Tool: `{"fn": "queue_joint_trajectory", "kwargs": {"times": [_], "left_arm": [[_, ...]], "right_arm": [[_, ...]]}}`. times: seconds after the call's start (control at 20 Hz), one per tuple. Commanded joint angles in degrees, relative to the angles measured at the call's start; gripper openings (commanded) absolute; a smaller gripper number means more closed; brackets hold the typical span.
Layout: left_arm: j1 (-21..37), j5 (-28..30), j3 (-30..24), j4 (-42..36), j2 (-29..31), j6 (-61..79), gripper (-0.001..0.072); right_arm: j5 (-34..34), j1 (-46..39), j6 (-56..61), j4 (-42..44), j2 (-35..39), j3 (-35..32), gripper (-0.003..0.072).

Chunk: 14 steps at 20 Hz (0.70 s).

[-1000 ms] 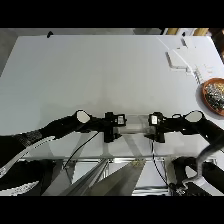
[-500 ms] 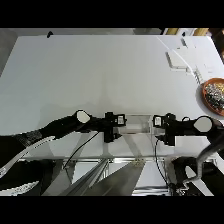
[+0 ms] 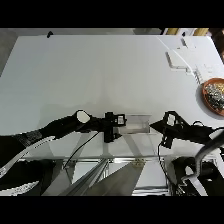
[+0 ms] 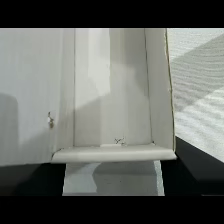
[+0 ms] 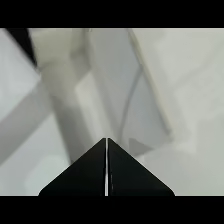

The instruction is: Fold the box and place the chain.

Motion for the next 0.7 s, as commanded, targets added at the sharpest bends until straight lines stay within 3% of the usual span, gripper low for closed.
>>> {"fn": "queue_joint_trajectory", "kwargs": {"times": [0.0,0.1,0.15,0.3,0.65], "left_arm": [[0.0,0.0,0.0,0.0,0.0,0.0,0.0332],[0.0,0.0,0.0,0.0,0.0,0.0,0.0332],[0.0,0.0,0.0,0.0,0.0,0.0,0.0332],[0.0,0.0,0.0,0.0,0.0,0.0,0.0332],[0.0,0.0,0.0,0.0,0.0,0.0,0.0332]], "right_arm": [[-15.4,0.4,0.1,10.1,-1.7,0.0,0.0019],[-24.7,0.4,0.1,14.4,-6.8,0.0,0.0017],[-25.9,0.4,0.0,15.6,-10.0,0.0,0.0016],[-20.4,0.4,-3.1,15.6,-19.3,0.0,0.0019],[-22.7,1.6,-5.2,16.4,-29.3,0.0,0.0019]]}}
